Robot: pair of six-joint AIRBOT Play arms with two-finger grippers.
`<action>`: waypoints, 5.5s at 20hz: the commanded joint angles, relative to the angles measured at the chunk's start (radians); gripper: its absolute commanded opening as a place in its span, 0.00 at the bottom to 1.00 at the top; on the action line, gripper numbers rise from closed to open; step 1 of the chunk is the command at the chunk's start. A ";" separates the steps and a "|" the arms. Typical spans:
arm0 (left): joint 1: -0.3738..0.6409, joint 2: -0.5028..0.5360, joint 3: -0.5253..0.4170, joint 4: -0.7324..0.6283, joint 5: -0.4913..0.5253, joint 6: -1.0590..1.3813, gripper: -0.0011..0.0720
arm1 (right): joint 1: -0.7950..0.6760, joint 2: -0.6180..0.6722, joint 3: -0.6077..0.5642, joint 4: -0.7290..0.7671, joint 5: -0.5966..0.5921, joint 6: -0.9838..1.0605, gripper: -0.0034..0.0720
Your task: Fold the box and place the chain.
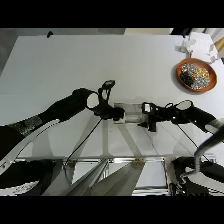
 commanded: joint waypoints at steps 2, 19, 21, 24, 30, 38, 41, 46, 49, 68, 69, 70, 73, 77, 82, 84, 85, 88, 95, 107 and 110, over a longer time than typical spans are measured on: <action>-0.033 -0.064 0.124 0.175 -0.172 -0.206 0.50 | 0.000 0.000 0.000 0.001 0.000 0.002 0.46; -0.058 -0.279 0.330 0.220 -0.354 -0.347 0.47 | 0.000 0.000 0.000 0.001 0.000 0.002 0.46; -0.067 -0.291 0.333 0.216 -0.315 -0.350 0.46 | 0.000 0.000 0.000 0.001 0.000 0.002 0.46; -0.074 -0.297 0.333 0.212 -0.312 -0.373 0.39 | 0.000 0.000 0.000 0.001 0.000 0.002 0.46; -0.074 -0.297 0.333 0.212 -0.314 -0.413 0.09 | 0.000 0.000 0.000 0.001 0.000 0.002 0.46; -0.082 -0.297 0.333 0.219 -0.315 -0.409 0.18 | 0.000 0.000 0.000 0.001 0.000 0.002 0.46; -0.092 -0.297 0.333 0.246 -0.314 -0.409 0.24 | 0.000 0.000 0.000 0.001 0.000 0.002 0.46; -0.103 -0.297 0.333 0.283 -0.315 -0.410 0.08 | 0.000 0.000 0.000 0.001 0.000 0.002 0.46; -0.103 -0.297 0.333 0.284 -0.330 -0.410 0.02 | 0.000 0.000 0.000 0.001 0.000 0.002 0.46; -0.104 -0.290 0.333 0.323 -0.433 -0.368 0.22 | 0.000 0.000 0.000 0.001 0.000 0.002 0.46; -0.107 -0.294 0.333 0.320 -0.429 -0.368 0.19 | 0.000 0.000 0.000 0.001 0.000 0.002 0.46; -0.110 -0.297 0.333 0.321 -0.426 -0.368 0.19 | 0.000 0.000 0.000 0.001 0.000 0.002 0.46; -0.110 -0.297 0.333 0.320 -0.426 -0.382 0.02 | 0.000 0.000 0.000 0.001 0.000 0.002 0.46; -0.109 -0.295 0.333 0.316 -0.426 -0.383 0.12 | 0.000 0.000 0.000 0.001 -0.001 0.002 0.46; -0.097 -0.264 0.333 0.298 -0.439 -0.322 0.25 | 0.000 0.000 0.000 0.001 -0.001 0.002 0.46; -0.089 -0.235 0.333 0.298 -0.459 -0.251 0.25 | 0.000 0.000 0.000 0.001 -0.001 0.002 0.46; -0.084 -0.213 0.333 0.297 -0.462 -0.229 0.25 | 0.000 0.000 0.000 0.001 0.000 0.002 0.46; -0.068 -0.139 0.333 0.274 -0.464 -0.138 0.25 | 0.000 0.000 0.000 0.001 0.000 0.002 0.46; 0.005 0.042 0.332 0.213 -0.579 0.216 0.74 | 0.000 0.000 0.000 0.001 0.000 0.002 0.46; 0.225 0.225 -0.226 -0.172 -0.031 1.652 0.97 | 0.000 0.001 0.000 0.001 0.000 0.002 0.46; 0.277 0.136 -0.230 -0.375 -0.016 2.001 0.98 | 0.000 0.001 0.000 0.001 0.000 0.002 0.46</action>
